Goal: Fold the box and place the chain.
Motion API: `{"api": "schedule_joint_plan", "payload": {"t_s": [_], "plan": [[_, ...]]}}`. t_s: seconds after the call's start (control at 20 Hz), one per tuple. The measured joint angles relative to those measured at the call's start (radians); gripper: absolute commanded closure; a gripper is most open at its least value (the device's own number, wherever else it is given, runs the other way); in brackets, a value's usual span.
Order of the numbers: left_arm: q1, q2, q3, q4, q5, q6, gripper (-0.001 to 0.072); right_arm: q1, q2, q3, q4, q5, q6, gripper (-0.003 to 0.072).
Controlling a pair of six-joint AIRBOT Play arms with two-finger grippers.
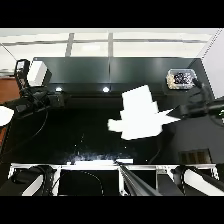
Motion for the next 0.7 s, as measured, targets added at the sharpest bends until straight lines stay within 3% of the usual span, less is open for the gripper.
{"api": "schedule_joint_plan", "payload": {"t_s": [0.3, 0.45, 0.7], "plan": [[-0.047, -0.15, 0.0, -0.18, -0.178, 0.042, 0.0023, 0.267, 0.225, -0.29, 0.173, -0.263, -0.108, 0.0634], [-0.048, -0.288, 0.0, -0.349, -0.248, 0.177, 0.0022, 0.357, 0.256, -0.347, 0.214, -0.357, -0.123, 0.0634], [-0.036, -0.531, 0.001, -0.62, -0.392, 0.456, 0.0022, 0.416, 0.272, -0.374, 0.252, -0.411, -0.129, 0.0634]]}}
